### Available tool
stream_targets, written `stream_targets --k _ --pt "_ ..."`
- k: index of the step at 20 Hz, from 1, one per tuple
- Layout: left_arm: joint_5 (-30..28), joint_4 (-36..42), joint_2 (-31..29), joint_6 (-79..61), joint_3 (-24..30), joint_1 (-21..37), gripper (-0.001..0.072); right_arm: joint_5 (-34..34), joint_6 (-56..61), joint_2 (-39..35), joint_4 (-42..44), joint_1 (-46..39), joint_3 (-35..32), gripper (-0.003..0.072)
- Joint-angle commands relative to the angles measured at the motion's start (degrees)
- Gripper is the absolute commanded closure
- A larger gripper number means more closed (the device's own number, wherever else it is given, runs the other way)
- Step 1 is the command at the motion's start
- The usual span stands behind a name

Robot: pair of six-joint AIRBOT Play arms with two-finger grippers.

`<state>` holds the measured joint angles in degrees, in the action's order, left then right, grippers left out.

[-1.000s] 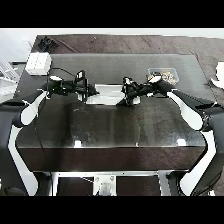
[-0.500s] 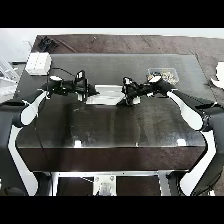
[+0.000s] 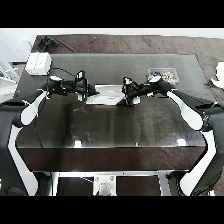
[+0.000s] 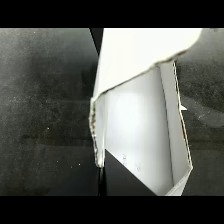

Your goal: Fold the box and place the chain.

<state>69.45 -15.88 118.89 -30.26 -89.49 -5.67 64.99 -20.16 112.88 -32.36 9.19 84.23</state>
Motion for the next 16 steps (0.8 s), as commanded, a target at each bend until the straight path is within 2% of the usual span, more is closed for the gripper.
stream_targets --k 1,16 --pt "0.02 0.00 0.02 -0.02 0.02 -0.02 0.0689 0.07 0.00 0.02 -0.17 -0.04 -0.20 0.0190" --pt "0.17 1.53 0.02 0.26 0.02 -0.02 0.0689 0.07 0.00 0.02 -0.04 0.02 -0.22 0.0190"
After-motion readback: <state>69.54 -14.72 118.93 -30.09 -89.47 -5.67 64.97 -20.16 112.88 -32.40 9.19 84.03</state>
